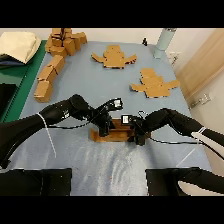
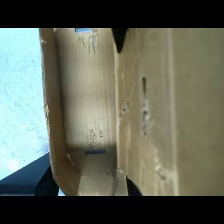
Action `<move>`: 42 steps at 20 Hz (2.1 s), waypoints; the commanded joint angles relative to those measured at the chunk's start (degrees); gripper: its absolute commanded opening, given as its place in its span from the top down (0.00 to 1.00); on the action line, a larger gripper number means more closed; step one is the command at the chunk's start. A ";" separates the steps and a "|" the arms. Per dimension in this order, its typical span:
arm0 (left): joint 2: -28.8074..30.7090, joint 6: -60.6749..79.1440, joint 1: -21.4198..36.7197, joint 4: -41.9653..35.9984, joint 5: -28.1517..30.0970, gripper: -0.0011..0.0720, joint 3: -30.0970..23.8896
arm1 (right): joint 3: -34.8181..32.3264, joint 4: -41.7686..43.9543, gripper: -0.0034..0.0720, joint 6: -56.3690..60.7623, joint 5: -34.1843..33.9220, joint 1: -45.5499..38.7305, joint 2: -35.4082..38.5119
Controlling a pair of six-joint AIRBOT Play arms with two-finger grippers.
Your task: Fold the box.
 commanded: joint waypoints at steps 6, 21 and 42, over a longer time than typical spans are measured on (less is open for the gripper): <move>2.14 -13.29 2.99 3.32 0.57 0.07 0.02 | 0.04 0.04 0.35 0.02 -0.04 0.00 -0.04; 10.10 -57.20 0.57 -11.82 -13.16 0.96 -8.59 | 0.04 0.02 0.35 0.04 0.00 0.00 -0.04; -0.33 -69.16 1.62 -2.43 10.62 0.96 -5.25 | 0.04 0.02 0.35 0.04 -0.02 -0.02 -0.04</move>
